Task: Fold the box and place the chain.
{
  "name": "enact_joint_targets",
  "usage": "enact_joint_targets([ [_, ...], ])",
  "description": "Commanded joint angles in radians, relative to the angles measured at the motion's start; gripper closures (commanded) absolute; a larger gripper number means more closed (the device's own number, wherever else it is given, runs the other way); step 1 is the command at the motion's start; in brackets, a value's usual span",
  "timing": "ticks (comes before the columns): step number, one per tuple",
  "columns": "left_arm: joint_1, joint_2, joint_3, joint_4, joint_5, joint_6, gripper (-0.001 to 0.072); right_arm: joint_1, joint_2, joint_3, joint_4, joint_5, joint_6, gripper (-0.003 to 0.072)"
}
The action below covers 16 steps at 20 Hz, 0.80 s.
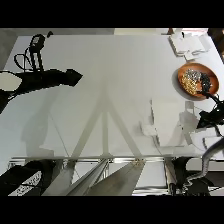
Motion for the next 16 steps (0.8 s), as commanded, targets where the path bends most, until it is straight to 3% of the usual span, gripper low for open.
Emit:
enact_joint_targets([
  [1, 0.000, 0.001, 0.000, 0.000, 0.000, 0.000, 0.0016, 0.000, 0.001, -0.006, 0.004, 0.005, -0.010, 0.0655],
  [5, 0.000, 0.001, 0.000, 0.000, 0.000, 0.000, 0.0016, 0.000, 0.010, -0.006, 0.034, 0.032, -0.037, 0.0677],
  [10, 0.000, 0.001, 0.000, 0.000, 0.000, 0.000, 0.0016, 0.018, 0.058, -0.006, 0.246, 0.008, -0.100, 0.0677],
  [13, 0.000, 0.001, 0.000, 0.000, 0.000, 0.000, 0.0016, 0.095, 0.128, -0.006, 0.268, -0.045, -0.101, 0.0678],
  [16, 0.000, 0.001, 0.000, 0.000, 0.000, 0.000, 0.0016, 0.185, 0.188, -0.006, 0.444, -0.060, -0.135, 0.0678],
])
